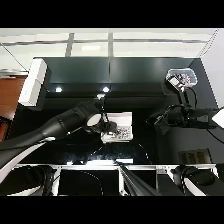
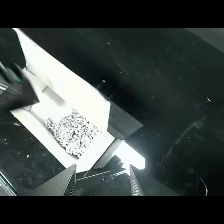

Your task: Fold the box and place the chain.

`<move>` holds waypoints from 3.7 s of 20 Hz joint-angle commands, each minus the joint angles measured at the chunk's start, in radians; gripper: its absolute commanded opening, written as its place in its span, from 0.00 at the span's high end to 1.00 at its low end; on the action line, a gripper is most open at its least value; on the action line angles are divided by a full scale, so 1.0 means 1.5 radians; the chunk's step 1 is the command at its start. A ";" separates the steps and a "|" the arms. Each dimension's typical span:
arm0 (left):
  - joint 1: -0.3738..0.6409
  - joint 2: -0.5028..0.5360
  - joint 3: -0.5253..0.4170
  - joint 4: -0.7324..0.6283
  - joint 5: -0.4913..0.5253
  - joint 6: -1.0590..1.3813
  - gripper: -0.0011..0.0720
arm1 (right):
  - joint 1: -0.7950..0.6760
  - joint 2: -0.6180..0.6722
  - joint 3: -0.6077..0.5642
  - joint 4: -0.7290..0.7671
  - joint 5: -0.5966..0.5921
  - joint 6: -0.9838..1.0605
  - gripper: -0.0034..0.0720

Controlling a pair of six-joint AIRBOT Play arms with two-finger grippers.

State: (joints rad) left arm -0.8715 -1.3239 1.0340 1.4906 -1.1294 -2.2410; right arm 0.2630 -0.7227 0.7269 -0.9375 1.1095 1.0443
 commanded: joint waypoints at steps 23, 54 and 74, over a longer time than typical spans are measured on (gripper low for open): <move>0.357 0.114 -0.380 -0.598 0.128 1.721 0.00 | -0.005 0.002 0.000 -0.034 -0.057 0.042 0.44; 0.266 0.004 -0.291 -0.600 0.182 1.592 0.49 | -0.001 -0.023 -0.009 -0.042 -0.077 0.104 0.00; 0.266 0.004 -0.291 -0.600 0.182 1.592 0.47 | 0.019 -0.404 0.155 0.173 0.174 -0.418 0.00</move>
State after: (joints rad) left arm -0.4717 -1.3167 0.5968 0.5896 -0.8562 0.1467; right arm 0.2722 -1.3212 0.9573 -0.6750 1.2854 0.4831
